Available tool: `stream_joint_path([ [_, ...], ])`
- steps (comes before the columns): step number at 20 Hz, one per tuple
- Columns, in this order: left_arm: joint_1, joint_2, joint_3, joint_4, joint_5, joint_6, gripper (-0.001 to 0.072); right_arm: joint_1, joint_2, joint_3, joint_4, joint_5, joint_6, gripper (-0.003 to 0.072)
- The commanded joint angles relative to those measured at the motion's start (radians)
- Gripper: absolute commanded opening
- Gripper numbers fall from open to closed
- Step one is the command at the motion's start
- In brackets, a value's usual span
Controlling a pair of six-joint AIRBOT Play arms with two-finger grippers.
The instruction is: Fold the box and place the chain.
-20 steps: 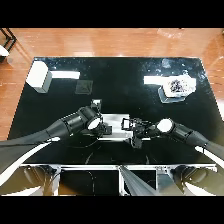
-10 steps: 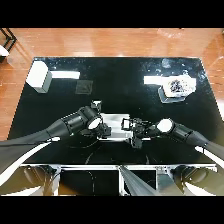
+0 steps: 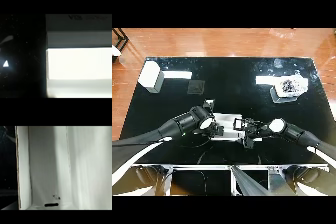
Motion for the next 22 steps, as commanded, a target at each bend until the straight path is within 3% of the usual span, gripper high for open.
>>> stream_joint_path([
  [1, 0.000, 0.000, 0.001, -0.006, 0.010, 0.014, 0.0019, 0.001, 0.000, 0.000, -0.002, 0.000, -0.002, 0.0335],
  [2, 0.000, 0.000, 0.001, -0.006, 0.010, 0.014, 0.0019, 0.001, 0.000, 0.000, -0.002, 0.000, -0.002, 0.0338],
  [3, 0.000, 0.000, 0.001, -0.005, 0.010, 0.014, 0.0018, 0.001, 0.000, 0.000, -0.001, 0.000, -0.001, 0.0477],
  [4, 0.001, 0.000, 0.001, -0.003, 0.010, 0.014, 0.0018, 0.001, 0.002, 0.000, -0.004, 0.003, -0.002, 0.0713],
  [9, 0.001, 0.000, 0.001, -0.003, 0.007, 0.014, 0.0018, -0.003, 0.129, 0.040, -0.325, 0.130, 0.141, 0.0710],
  [12, 0.000, 0.000, 0.001, -0.003, 0.005, 0.014, 0.0018, -0.007, 0.138, 0.040, -0.381, 0.157, 0.183, 0.0709],
  [15, 0.000, 0.000, 0.001, -0.003, 0.002, 0.013, 0.0018, -0.007, 0.138, 0.040, -0.360, 0.153, 0.183, 0.0701],
  [17, 0.000, 0.000, 0.001, -0.003, 0.002, 0.013, 0.0018, -0.007, 0.138, 0.040, -0.337, 0.150, 0.196, 0.0454],
  [19, 0.000, 0.000, 0.001, -0.003, 0.001, 0.013, 0.0018, -0.006, 0.138, 0.040, -0.293, 0.144, 0.201, 0.0391],
  [20, 0.000, 0.000, 0.001, -0.003, 0.001, 0.013, 0.0018, -0.006, 0.138, 0.040, -0.274, 0.136, 0.205, 0.0295],
  [22, 0.000, 0.000, 0.001, -0.003, 0.001, 0.013, 0.0018, -0.006, 0.138, 0.040, -0.246, 0.128, 0.212, 0.0282],
])
